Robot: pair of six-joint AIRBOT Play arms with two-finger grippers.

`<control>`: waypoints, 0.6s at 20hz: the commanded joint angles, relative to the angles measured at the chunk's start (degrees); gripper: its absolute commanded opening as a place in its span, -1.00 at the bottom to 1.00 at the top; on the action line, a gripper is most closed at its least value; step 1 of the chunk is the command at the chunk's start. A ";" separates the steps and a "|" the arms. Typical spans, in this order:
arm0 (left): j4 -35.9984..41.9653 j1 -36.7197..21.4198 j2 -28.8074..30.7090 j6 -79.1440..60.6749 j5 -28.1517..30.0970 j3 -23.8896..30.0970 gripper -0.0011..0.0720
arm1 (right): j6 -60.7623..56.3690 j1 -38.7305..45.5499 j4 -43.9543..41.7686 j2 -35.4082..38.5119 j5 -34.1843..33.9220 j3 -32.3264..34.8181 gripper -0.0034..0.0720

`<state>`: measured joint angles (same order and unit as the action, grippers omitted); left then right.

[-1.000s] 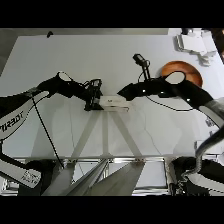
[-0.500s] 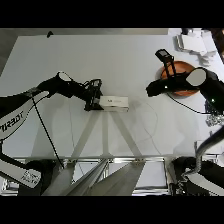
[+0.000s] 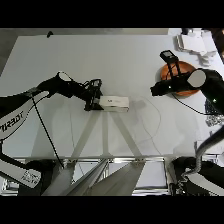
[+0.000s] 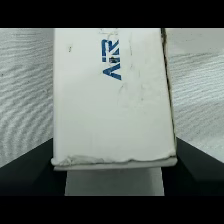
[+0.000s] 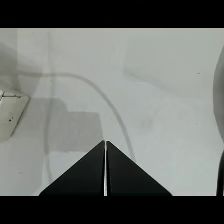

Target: Fold the box and place the chain.

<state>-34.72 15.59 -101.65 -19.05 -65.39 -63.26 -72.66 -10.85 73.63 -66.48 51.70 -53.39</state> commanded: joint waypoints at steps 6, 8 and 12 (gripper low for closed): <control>1.42 0.57 0.04 0.00 0.00 -0.04 -0.39 | -0.39 0.02 0.48 0.04 -0.09 -0.04 -0.88; 1.49 0.57 0.04 0.00 0.02 -0.04 -0.40 | -0.39 0.02 0.48 0.04 -0.09 -0.04 -0.88; 1.42 0.57 0.15 0.04 0.02 -0.04 -0.80 | -0.39 0.02 0.48 0.04 -0.09 -0.04 -0.88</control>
